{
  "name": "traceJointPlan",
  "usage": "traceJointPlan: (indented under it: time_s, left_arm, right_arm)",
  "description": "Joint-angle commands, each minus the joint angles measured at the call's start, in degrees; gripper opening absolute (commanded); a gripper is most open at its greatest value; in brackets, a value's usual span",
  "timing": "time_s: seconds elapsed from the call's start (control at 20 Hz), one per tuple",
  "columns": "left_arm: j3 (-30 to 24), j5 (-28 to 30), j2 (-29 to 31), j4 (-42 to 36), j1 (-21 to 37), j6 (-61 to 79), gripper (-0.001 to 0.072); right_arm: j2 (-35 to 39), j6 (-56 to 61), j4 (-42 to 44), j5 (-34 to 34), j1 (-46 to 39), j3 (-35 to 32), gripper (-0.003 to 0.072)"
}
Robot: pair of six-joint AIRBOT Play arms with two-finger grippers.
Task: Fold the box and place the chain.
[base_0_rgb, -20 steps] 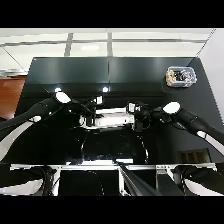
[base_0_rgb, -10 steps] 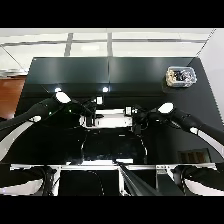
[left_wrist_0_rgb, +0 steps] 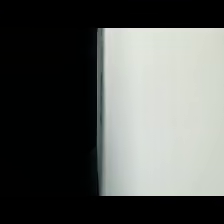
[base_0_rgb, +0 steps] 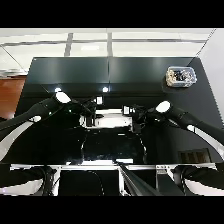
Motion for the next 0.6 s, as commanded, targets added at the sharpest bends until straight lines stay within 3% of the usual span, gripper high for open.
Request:
traceJointPlan:
  time_s: [0.0, 0.55]
  left_arm:
    - [0.07, 0.04, -0.02, 0.0, 0.0, 0.0, 0.0028]
    - [0.07, 0.07, -0.02, -0.02, 0.0, 0.0, 0.0028]
  right_arm:
    - [-0.28, 1.81, -0.92, -0.85, 0.17, 0.26, 0.0707]
    - [-1.25, 4.87, -5.01, -0.9, 1.62, 1.29, 0.0706]
